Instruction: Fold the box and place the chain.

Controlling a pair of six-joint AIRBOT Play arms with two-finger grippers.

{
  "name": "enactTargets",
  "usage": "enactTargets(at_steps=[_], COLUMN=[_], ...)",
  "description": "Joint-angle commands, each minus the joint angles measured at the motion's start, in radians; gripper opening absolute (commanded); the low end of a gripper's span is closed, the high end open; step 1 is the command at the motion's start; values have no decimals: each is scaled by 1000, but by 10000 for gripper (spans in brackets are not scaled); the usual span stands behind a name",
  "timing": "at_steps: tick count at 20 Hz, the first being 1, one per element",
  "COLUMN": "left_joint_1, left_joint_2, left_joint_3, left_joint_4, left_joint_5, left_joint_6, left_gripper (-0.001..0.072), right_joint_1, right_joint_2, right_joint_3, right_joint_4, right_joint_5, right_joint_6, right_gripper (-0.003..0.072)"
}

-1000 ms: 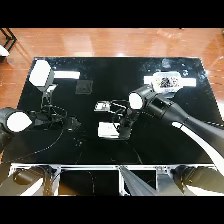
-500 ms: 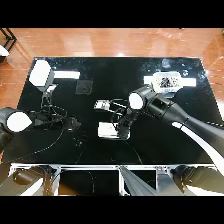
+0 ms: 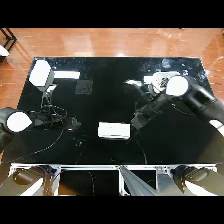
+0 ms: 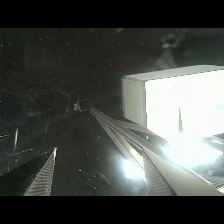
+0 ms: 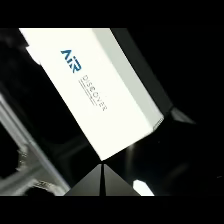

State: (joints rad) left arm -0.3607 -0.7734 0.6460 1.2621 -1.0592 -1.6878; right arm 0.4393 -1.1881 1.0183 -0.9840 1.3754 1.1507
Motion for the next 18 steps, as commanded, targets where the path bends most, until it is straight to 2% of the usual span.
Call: enactTargets(at_steps=[1, 3, 4, 9, 15, 18], left_joint_1=[0, 0, 0, 0, 0, 0], left_joint_2=[0, 0, 0, 0, 0, 0], left_joint_3=[0, -1, -1, -1, -1, -1], left_joint_4=[-4, -11, -11, -10, -10, -10], left_joint_5=[-9, -17, -17, -16, -16, -16], left_joint_6=[-8, -8, -8, -8, -7, -7], left_gripper=[639, 639, 638, 638, 638, 638], right_joint_1=[-148, -130, -101, 19, 37, 63], right_joint_2=[73, 71, 64, 30, 29, 29], right_joint_3=[-236, -364, -395, -409, -410, -410], right_joint_4=[432, 647, 666, 649, 604, 515], right_joint_5=[-145, -304, -350, -404, -412, -444], right_joint_6=[52, 40, 39, 40, 55, 114], right_gripper=[22, 22, 22, 22, 22, 22])
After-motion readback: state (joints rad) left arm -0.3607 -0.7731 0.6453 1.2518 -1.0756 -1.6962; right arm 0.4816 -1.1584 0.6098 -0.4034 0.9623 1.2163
